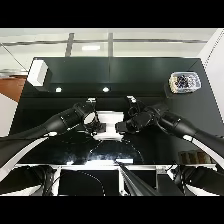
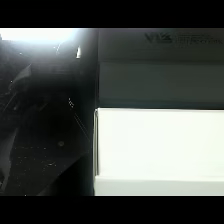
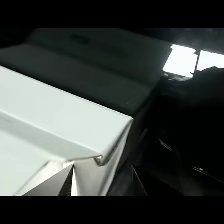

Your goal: Fold the box and place the chain.

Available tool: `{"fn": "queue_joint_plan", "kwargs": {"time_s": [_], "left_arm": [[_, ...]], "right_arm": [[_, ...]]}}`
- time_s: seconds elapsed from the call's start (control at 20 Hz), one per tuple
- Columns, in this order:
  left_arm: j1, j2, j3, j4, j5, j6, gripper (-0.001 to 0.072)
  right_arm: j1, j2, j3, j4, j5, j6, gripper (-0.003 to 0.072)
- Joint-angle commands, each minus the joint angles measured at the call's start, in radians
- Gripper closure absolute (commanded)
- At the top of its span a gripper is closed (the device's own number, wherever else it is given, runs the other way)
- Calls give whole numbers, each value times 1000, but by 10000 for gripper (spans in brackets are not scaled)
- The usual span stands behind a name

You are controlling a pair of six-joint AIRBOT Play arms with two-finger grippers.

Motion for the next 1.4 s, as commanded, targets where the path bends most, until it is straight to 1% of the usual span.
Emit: {"fn": "queue_joint_plan", "kwargs": {"time_s": [0.0, 0.2, 0.3, 0.35, 0.4, 0.7, 0.85, 1.35], "left_arm": [[0, 0, 1, 1, -1, 0, 684], [0, 0, 1, 0, -1, 0, 684], [0, 0, 1, 0, -1, 0, 684], [0, 0, 1, 0, -2, 0, 684], [0, 0, 1, 0, -2, 0, 684], [0, 0, 1, 0, -2, 0, 684], [0, 0, 1, 0, -2, 0, 684], [0, 0, 1, 0, -2, 0, 684]], "right_arm": [[50, -31, 39, -149, -38, 141, 316], [95, -48, 89, -220, -47, 266, 320], [105, -49, 99, -229, -62, 306, 321], [109, -52, 105, -228, -69, 316, 393], [113, -56, 113, -228, -76, 318, 420], [139, -122, 200, -272, -190, 384, 420], [143, -140, 207, -292, -219, 424, 420], [143, -181, 207, -307, -198, 451, 420]]}}
